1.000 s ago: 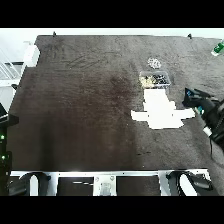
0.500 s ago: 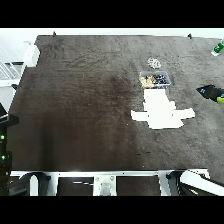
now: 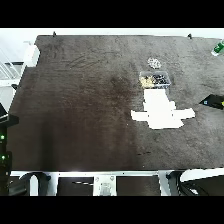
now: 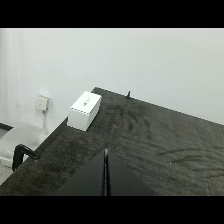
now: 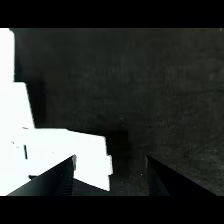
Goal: Fold the box and place the chain.
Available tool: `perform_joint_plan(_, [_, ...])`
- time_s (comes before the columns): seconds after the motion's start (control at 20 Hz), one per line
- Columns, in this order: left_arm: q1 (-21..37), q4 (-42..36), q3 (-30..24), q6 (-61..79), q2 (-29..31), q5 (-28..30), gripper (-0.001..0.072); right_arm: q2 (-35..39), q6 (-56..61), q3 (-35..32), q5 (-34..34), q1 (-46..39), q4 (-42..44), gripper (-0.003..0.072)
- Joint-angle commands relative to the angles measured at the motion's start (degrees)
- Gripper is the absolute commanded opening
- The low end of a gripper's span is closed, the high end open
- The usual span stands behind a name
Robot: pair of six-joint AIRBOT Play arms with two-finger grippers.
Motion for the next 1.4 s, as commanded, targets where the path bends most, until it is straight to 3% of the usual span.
perform_joint_plan(0.0, [0.0, 0.0, 0.0, 0.0, 0.0, 0.0, 0.0021, -6.5, 0.1, 2.2, 4.8, -0.1, 0.0, 0.0535])
perform_joint_plan(0.2, [0.0, 0.0, 0.0, 0.0, 0.0, 0.0, 0.0021, -9.9, -3.6, 2.1, 9.8, -0.1, 2.9, 0.0535])
perform_joint_plan(0.65, [0.0, 0.0, 0.0, 0.0, 0.0, 0.0, 0.0021, -10.8, -5.4, -2.6, 13.0, 0.4, 8.1, 0.0506])
perform_joint_plan(0.7, [0.0, 0.0, 0.0, 0.0, 0.0, 0.0, 0.0020, -10.8, -5.5, -3.6, 13.0, 0.7, 9.4, 0.0400])
perform_joint_plan(0.8, [0.0, 0.0, 0.0, 0.0, 0.0, 0.0, 0.0021, -10.7, -5.5, -5.5, 13.5, 2.1, 10.6, 0.0339])
perform_joint_plan(0.85, [0.0, 0.0, 0.0, 0.0, 0.0, 0.0, 0.0021, -10.8, -5.8, -6.3, 14.1, 2.9, 10.5, 0.0205])
perform_joint_plan(0.95, [0.0, 0.0, 0.0, 0.0, 0.0, 0.0, 0.0020, -10.7, -5.9, -7.0, 14.5, 4.5, 10.7, 0.0014])
perform_joint_plan(1.15, [0.0, 0.0, 0.0, 0.0, 0.0, 0.0, 0.0021, -8.7, -5.3, -8.6, 15.6, 6.9, 17.7, 0.0009])
perform_joint_plan(1.35, [0.0, 0.0, 0.0, 0.0, 0.0, 0.0, 0.0021, -1.0, -5.3, -19.8, 7.5, 13.2, 23.5, 0.0009])
